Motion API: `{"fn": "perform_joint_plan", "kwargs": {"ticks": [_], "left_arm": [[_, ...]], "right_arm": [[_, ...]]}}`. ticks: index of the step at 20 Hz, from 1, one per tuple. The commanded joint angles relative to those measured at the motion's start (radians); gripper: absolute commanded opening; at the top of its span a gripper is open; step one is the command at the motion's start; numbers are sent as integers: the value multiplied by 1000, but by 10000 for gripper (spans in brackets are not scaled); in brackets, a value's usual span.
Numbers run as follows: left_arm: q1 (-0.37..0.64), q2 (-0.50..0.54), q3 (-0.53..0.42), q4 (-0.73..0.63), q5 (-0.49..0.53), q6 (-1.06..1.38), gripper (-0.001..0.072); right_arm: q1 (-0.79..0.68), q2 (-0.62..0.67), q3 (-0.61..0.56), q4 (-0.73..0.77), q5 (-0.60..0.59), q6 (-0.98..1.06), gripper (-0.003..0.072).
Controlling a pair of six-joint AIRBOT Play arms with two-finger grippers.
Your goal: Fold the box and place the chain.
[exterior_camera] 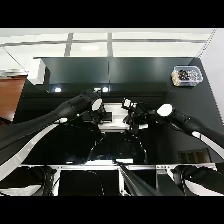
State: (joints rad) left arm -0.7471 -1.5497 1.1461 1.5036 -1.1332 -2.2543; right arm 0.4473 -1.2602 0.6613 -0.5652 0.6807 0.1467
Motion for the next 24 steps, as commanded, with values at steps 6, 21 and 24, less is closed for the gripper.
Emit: {"fn": "perform_joint_plan", "kwargs": {"ticks": [6, 21, 24], "left_arm": [[0, -1, 1, 2, -16, -1, 28], [0, -1, 1, 2, -16, -1, 27], [0, -1, 1, 2, -17, -1, 28]], "right_arm": [[-380, 304, 59, -667, 421, 1242, 19], [-389, -174, -86, 221, 452, 745, 20], [-389, -171, 21, 110, 558, 787, 411]]}}
